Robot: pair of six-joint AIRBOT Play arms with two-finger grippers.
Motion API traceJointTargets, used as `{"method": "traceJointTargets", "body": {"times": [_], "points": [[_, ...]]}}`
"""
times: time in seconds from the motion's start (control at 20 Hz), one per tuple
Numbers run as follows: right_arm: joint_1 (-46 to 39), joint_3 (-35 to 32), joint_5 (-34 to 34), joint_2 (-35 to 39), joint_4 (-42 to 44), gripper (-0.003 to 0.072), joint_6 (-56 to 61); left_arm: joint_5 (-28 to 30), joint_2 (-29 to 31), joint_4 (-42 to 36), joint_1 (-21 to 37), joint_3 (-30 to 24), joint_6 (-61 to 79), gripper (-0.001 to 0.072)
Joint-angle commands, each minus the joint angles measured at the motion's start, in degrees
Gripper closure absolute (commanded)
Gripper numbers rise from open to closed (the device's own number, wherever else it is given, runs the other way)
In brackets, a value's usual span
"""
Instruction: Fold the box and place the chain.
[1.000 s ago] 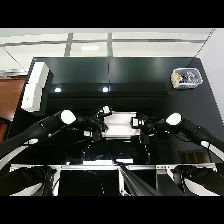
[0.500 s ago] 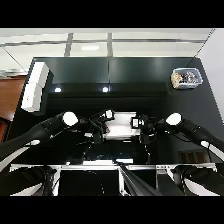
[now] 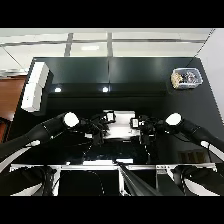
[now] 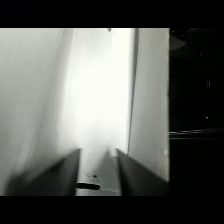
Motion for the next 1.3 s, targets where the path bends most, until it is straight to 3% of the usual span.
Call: {"method": "traceJointTargets", "body": {"times": [0.0,0.05,0.1,0.2,0.25,0.3,0.5,0.6,0.75,0.85,1.05,1.15,1.25], "points": [[0.00,0.00,-0.15,-0.04,0.02,0.0496,0.02,0.70,-0.02,1.03,-0.04,0.04,0.15,0.0511],[0.00,0.00,-0.15,-0.04,0.04,0.0496,0.04,0.63,-0.02,1.46,-0.04,0.04,0.13,0.0544],[0.00,0.00,-0.15,-0.04,0.04,0.0496,0.04,0.50,0.00,1.46,-0.04,0.04,0.13,0.0502],[0.00,0.00,-0.15,-0.04,0.04,0.0496,0.04,0.15,0.74,6.62,0.39,1.25,-0.59,0.0520],[0.00,0.00,-0.15,-0.04,0.04,0.0496,0.04,0.15,1.86,10.73,1.25,2.36,-5.97,0.0638],[0.00,0.00,-0.15,-0.04,0.04,0.0496,0.04,-0.94,3.48,13.57,2.67,3.65,-14.01,0.0683],[0.00,0.00,-0.15,-0.04,0.04,0.0496,0.04,-15.61,12.61,26.25,9.07,6.16,-25.18,0.0685],[0.00,0.00,-0.15,-0.04,0.04,0.0496,0.04,-18.08,16.41,34.27,13.49,4.92,-38.45,0.0685],[0.00,0.00,-0.15,-0.04,0.04,0.0496,0.04,-21.51,17.00,36.96,22.29,0.04,-68.76,0.0684],[0.00,0.00,-0.15,-0.04,0.04,0.0496,0.04,-21.79,16.41,32.52,29.03,-4.48,-79.65,0.0683],[0.00,0.00,-0.15,-0.04,0.04,0.0496,0.04,-23.12,14.58,6.27,40.61,-12.98,-65.66,0.0684],[0.00,0.00,-0.15,-0.04,0.04,0.0496,0.02,-21.81,11.96,-3.67,43.30,-15.61,-60.61,0.0684],[0.00,0.00,-0.15,-0.04,0.04,0.0496,0.04,-19.54,8.63,-6.32,41.94,-15.54,-57.11,0.0687]]}}
